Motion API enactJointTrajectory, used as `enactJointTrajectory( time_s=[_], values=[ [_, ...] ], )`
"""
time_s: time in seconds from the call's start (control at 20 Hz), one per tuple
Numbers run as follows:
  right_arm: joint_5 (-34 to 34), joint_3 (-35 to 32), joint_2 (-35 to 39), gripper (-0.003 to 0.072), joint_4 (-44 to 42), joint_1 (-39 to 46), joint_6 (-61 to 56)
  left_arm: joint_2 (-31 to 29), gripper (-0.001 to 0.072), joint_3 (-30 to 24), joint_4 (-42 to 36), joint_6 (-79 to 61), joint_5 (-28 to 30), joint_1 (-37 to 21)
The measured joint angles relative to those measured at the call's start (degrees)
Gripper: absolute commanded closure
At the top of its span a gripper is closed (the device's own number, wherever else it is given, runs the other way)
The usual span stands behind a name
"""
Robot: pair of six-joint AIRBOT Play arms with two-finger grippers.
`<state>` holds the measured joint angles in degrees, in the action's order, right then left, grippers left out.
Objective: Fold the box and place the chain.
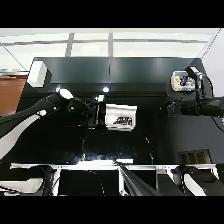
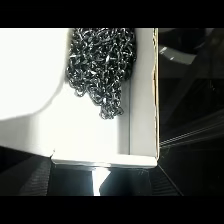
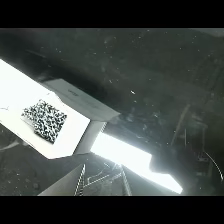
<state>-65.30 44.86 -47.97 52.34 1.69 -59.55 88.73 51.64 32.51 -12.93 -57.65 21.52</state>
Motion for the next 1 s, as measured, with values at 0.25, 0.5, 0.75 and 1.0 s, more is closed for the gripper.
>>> enactJointTrajectory(
  time_s=[0.25, 0.5, 0.75, 1.0],
  values=[
    [0.63, 0.00, 0.00, 0.0402, 0.15, 0.00, 0.15, 0.24, 0.0186, 0.31, 1.42, 0.85, -0.76, 0.44],
    [4.57, 0.00, -3.54, 0.0002, -5.62, -1.99, -1.20, 0.26, 0.0187, 0.31, 2.36, 1.36, -0.87, 0.48],
    [17.81, 0.00, -12.13, 0.0003, -11.39, -11.13, 3.56, 0.26, 0.0189, 0.31, 2.64, 1.55, -0.42, 0.50],
    [24.92, 0.07, -16.13, 0.0005, -11.13, -17.86, 14.47, 0.09, 0.0199, 0.31, 2.89, 1.62, 0.48, 0.55]
  ],
)
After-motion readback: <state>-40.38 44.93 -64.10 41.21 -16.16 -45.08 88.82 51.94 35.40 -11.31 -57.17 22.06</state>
